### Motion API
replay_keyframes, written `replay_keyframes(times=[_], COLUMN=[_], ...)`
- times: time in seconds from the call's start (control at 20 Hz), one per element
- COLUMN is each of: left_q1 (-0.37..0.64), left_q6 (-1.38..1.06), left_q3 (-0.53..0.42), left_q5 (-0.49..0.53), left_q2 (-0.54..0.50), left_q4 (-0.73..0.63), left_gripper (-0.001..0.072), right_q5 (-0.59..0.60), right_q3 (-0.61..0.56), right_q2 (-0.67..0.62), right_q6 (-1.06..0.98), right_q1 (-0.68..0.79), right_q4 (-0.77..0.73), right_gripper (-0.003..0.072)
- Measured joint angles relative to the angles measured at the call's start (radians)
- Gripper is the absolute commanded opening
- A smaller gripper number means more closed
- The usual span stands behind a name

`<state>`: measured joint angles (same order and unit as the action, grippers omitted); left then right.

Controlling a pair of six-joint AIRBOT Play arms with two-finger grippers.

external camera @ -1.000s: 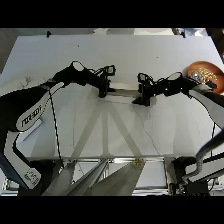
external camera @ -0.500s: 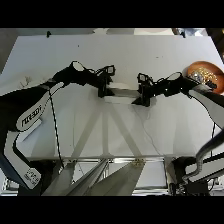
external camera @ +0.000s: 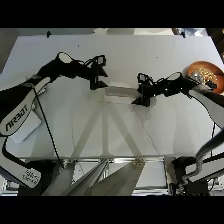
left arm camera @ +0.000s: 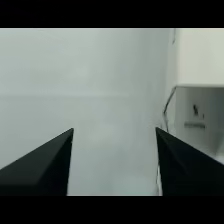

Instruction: Fold the box and place the chain.

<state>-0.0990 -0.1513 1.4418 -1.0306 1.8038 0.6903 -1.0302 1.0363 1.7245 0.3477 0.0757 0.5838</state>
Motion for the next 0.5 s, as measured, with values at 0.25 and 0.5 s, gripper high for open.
replay_keyframes(times=[0.25,0.5], left_q1=[0.010,-0.056], left_q6=[0.140,0.170], left_q3=[-0.054,-0.169], left_q5=[-0.116,-0.206], left_q2=[-0.094,-0.132], left_q4=[0.235,0.177], left_gripper=[0.0013,0.0014], right_q5=[0.000,0.001], right_q3=[0.000,0.000], right_q2=[0.000,0.000], right_q6=[0.000,0.000], right_q1=[0.000,0.000], right_q4=[0.000,0.000], right_gripper=[0.0379,0.0379])
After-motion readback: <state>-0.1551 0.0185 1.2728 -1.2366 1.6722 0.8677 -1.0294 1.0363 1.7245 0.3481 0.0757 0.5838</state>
